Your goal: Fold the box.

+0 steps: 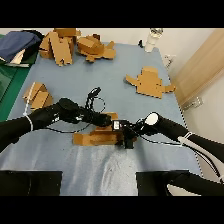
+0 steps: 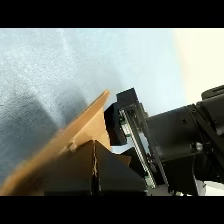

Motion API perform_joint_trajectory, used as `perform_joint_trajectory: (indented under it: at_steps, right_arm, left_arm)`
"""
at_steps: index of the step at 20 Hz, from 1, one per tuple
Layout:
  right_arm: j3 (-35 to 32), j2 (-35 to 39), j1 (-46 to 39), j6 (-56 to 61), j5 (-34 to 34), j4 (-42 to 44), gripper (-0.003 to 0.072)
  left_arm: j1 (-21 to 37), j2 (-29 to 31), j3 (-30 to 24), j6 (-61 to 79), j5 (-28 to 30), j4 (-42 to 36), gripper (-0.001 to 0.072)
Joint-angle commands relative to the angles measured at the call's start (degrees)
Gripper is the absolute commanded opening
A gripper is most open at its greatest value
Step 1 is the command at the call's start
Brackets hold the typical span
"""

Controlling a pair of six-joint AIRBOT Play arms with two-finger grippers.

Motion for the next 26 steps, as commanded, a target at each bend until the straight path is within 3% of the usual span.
perform_joint_trajectory:
  at_steps: [1, 16, 18, 21, 26]
  right_arm:
    - [0.0, -0.3, 0.0, 0.0, -1.3, -0.1, 0.0489]
    - [0.0, -0.3, 0.0, 0.0, -1.3, -0.1, 0.0488]
    - [0.0, -0.3, 0.0, 0.0, -1.3, -0.1, 0.0488]
    - [0.0, -0.3, 0.0, 0.0, -1.3, -0.1, 0.0488]
    - [0.0, -0.3, 0.0, 0.0, -1.3, -0.2, 0.0487]
  left_arm:
    - [0.0, -2.0, 0.3, -0.9, -1.2, 0.1, 0.001]
    - [4.5, -4.1, 0.3, -12.5, -5.1, 4.8, 0.0011]
    - [4.7, -4.1, 0.3, -11.3, -3.2, 4.8, 0.0011]
    - [7.6, -3.0, 0.5, 3.0, -3.3, 3.6, 0.001]
    - [20.9, 6.7, -6.2, 23.7, -13.2, 3.8, 0.001]
